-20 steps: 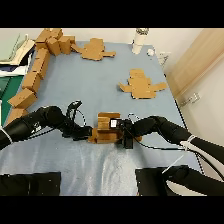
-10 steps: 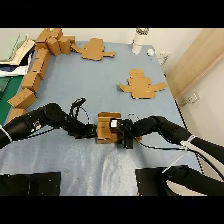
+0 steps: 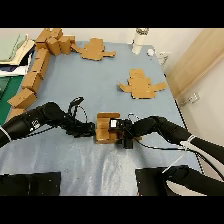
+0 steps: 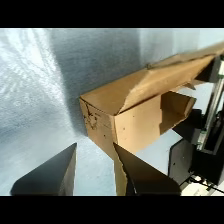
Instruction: Fold the box.
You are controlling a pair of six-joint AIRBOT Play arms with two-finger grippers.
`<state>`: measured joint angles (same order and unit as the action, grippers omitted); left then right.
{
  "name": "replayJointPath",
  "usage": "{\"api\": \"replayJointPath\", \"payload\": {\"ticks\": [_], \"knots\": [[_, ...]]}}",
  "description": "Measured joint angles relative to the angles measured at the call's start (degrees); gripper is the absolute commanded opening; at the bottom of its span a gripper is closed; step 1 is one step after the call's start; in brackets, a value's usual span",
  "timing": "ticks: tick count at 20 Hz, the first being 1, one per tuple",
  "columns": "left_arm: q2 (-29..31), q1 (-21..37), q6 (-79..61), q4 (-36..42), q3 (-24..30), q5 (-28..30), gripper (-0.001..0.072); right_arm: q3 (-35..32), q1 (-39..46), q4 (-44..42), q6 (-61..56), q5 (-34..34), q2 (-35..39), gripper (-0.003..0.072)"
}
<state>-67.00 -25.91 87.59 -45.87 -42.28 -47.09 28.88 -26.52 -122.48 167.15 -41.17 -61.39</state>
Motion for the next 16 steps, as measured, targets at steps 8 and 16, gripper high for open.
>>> {"api": "replayJointPath", "payload": {"ticks": [8,16], "knots": [[0.0,2.5,-1.4,2.9,0.0,-1.9,0.037,0.0,0.0,0.1,0.0,0.0,0.0,0.053],[-0.2,2.6,-10.0,10.7,0.0,-2.8,0.0369,0.0,0.0,0.2,0.0,0.0,0.0,0.053]]}}
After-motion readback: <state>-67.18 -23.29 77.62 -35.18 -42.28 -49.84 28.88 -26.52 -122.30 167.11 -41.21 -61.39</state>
